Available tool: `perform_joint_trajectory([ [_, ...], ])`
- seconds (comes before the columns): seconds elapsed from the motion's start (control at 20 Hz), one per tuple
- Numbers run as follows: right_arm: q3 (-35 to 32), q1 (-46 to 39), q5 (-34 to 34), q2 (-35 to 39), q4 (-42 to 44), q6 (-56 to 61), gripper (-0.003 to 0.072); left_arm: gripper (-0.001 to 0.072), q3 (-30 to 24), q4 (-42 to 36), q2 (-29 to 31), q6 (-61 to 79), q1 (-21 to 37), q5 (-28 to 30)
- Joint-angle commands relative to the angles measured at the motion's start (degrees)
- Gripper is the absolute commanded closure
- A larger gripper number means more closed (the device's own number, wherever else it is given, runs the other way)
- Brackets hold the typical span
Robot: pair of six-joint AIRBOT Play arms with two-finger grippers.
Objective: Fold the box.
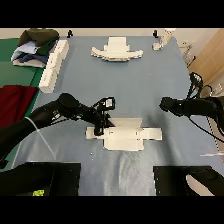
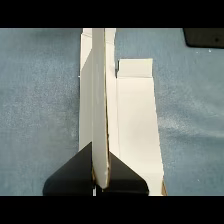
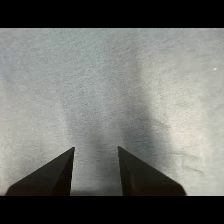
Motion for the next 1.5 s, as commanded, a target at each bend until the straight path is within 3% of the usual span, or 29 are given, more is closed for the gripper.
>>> perform_joint_trajectory([
  [0.0, 0.04, 0.04, -0.07, -0.02, 0.02, -0.02, 0.0279, 0.0697, 2.89, -0.5, -4.52, -2.01, 0.83, -3.45],
  [0.35, 0.04, 0.04, -0.07, -0.02, -0.04, -0.26, 0.0279, 0.0697, 2.84, 0.07, -5.35, -8.92, 0.83, -2.51],
  [1.35, 0.04, 0.04, -2.6, -0.02, 0.61, -0.66, 0.0282, 0.0697, 0.0, 0.17, -5.38, -8.41, 0.74, -3.19],
  [1.4, 0.04, 0.04, -3.82, 0.0, 1.79, -1.49, 0.0423, 0.0696, 0.0, 0.17, -5.38, -8.41, 0.76, -3.17],
  [1.45, 0.04, 0.04, -5.44, 0.0, 3.54, -3.19, 0.0627, 0.0696, 0.0, 0.17, -5.38, -8.44, 0.76, -3.19],
])
